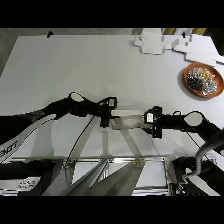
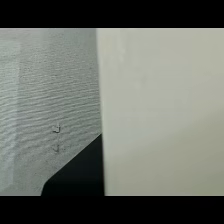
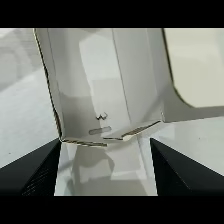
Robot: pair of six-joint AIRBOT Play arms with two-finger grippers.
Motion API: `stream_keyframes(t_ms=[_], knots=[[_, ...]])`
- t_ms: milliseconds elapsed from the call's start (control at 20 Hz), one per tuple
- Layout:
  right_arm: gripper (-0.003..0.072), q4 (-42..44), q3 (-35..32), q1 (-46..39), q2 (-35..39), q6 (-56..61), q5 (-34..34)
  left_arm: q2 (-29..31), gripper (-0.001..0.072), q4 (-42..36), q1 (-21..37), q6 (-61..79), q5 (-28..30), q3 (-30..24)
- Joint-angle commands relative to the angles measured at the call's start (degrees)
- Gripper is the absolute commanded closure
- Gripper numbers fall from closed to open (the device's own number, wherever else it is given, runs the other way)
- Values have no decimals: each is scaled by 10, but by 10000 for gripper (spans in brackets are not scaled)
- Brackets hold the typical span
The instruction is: Fold the box and place the chain.
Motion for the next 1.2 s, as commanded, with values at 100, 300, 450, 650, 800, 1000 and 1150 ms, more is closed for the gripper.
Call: stream_keyframes(t_ms=[100,300,450,650,800,1000,1150], knots=[[83,52,0,-20,-38,-99,12,0,700,0,0,0,0,0],[83,53,14,-20,-52,-99,12,0,700,0,0,0,0,0],[83,55,34,-20,-75,-99,28,0,700,0,0,0,0,0],[83,63,36,-19,-109,-101,33,0,700,0,0,0,0,0],[83,101,36,-19,-109,-144,47,0,700,0,0,0,0,0],[84,112,36,-20,-109,-144,60,0,700,0,0,0,0,0],[84,111,35,-19,-109,-143,75,0,700,0,0,0,0,0]])
